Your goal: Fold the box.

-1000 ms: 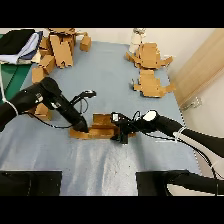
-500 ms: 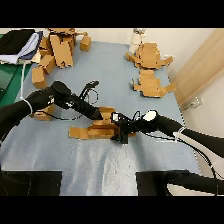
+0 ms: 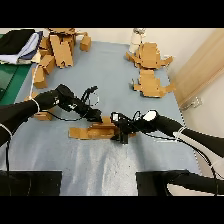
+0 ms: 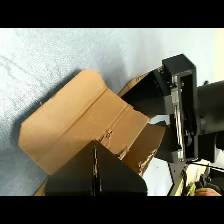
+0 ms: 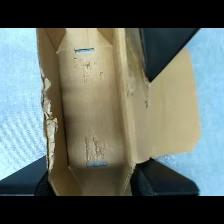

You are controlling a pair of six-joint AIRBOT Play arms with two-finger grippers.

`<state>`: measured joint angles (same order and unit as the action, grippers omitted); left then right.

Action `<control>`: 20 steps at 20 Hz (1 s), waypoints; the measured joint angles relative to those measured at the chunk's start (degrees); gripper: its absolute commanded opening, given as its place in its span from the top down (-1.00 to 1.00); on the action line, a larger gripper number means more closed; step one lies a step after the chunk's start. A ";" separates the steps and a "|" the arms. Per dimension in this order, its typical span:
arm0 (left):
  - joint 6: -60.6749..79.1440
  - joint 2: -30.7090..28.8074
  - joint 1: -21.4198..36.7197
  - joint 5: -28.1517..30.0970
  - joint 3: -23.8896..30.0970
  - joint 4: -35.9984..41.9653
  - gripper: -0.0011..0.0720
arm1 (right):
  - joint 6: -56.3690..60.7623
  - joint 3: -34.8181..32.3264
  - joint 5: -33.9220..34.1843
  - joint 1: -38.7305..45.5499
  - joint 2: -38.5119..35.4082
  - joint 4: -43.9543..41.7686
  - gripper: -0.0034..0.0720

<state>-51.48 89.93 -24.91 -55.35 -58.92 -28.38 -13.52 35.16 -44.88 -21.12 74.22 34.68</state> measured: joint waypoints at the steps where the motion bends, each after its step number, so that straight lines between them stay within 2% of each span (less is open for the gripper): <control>1: -0.22 0.02 -0.07 -0.02 0.00 -0.07 0.95 | -0.02 0.00 -0.02 0.02 0.00 0.00 -0.42; 12: 0.98 1.97 0.13 -2.93 -0.39 1.60 0.95 | -0.02 0.00 -0.11 0.02 0.00 0.04 -0.42; 16: 12.28 2.12 2.38 -7.69 -1.84 8.41 0.95 | 0.00 0.00 -0.11 0.02 0.00 0.02 -0.42; 20: 26.62 2.12 9.14 -15.21 -2.01 11.10 0.95 | 0.00 0.00 -0.11 0.02 0.00 0.02 -0.42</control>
<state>-24.86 92.05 -15.77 -70.57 -60.93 -17.28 -13.52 35.16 -44.99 -21.10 74.22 34.70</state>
